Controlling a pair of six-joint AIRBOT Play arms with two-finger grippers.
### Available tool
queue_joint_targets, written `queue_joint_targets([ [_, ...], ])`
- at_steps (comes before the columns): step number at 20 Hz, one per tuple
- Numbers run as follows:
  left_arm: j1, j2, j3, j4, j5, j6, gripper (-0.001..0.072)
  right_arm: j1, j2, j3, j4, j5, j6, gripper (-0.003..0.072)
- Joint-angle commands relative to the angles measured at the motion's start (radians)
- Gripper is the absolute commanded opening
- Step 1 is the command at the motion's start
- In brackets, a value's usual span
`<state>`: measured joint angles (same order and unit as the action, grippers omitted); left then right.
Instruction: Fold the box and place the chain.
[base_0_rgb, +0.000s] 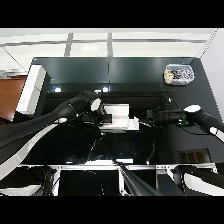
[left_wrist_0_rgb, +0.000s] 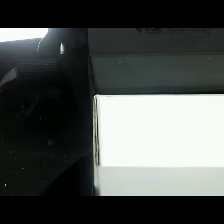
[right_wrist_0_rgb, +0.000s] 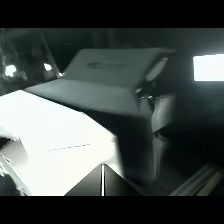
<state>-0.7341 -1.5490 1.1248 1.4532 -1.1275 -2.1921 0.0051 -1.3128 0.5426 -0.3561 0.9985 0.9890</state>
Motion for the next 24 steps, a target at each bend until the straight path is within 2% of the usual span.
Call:
queue_joint_targets([
  [1, 0.0, 0.0, 0.0, 0.0, 0.0, 0.0, 0.0029, 0.06, -0.029, 0.066, -0.04, 0.011, -0.01, 0.0018],
  [4, 0.0, 0.0, 0.0, 0.0, 0.0, 0.0, 0.0029, 0.065, -0.029, 0.097, -0.105, 0.073, 0.003, 0.0019],
  [8, 0.0, 0.0, 0.0, 0.0, 0.0, 0.0, 0.0029, 0.041, -0.028, 0.141, -0.327, 0.07, 0.108, 0.0019],
  [12, 0.0, 0.0, 0.0, 0.0, 0.0, 0.0, 0.0029, -0.021, -0.033, 0.141, -0.433, 0.051, 0.186, 0.0018],
  [17, 0.0, 0.0, 0.0, 0.0, 0.0, 0.0, 0.0029, 0.063, -0.098, 0.141, -0.379, 0.052, 0.147, 0.0018],
  [20, 0.0, 0.0, 0.0, 0.0, 0.0, 0.0, 0.0029, 0.096, -0.125, 0.142, -0.205, 0.076, -0.035, 0.0018],
  [23, 0.0, 0.0, 0.0, 0.0, 0.0, 0.0, 0.0029, 0.082, -0.122, 0.191, -0.144, 0.174, -0.1, 0.0026],
  [24, 0.0, 0.0, 0.0, 0.0, 0.0, 0.0, 0.0029, 0.082, -0.12, 0.209, -0.141, 0.212, -0.095, 0.0263],
])
